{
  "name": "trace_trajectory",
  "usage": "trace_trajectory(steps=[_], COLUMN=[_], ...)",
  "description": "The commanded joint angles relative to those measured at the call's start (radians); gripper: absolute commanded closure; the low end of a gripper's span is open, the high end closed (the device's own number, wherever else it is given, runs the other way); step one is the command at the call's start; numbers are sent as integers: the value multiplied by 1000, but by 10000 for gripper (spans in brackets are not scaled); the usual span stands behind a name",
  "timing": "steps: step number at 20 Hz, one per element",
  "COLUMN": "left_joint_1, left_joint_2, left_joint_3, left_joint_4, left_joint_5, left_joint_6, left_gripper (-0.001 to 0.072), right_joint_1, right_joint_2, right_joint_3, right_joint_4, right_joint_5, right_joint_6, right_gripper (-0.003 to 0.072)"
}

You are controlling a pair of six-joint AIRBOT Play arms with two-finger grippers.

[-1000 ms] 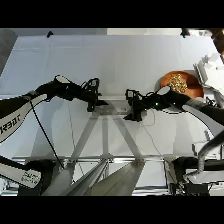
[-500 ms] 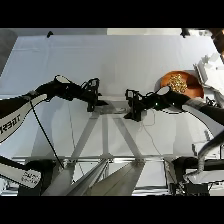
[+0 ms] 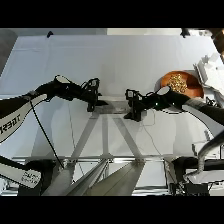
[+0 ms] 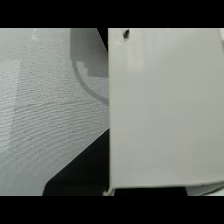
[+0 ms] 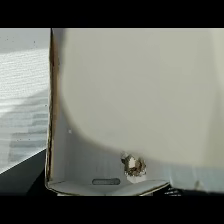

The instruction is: Fold the box and place the chain.

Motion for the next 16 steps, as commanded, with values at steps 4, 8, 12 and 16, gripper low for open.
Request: trace_trajectory(steps=[4, 8, 12, 16], left_joint_1=[0, 0, 0, -1], left_joint_2=[-1, 0, 2, 2], left_joint_3=[0, 0, 0, 0], left_joint_4=[0, -2, -5, -7], left_joint_5=[0, -6, -14, -15], left_joint_6=[0, 0, 0, -11], left_gripper=[696, 696, 696, 696], right_joint_1=[0, 0, 0, 0], right_joint_2=[0, 0, 0, 0], right_joint_3=[0, 0, 0, 0], right_joint_4=[-1, -1, -1, -1], right_joint_5=[4, 4, 3, 3], right_joint_6=[-2, -2, -2, -2], right_gripper=[230, 230, 230, 230])
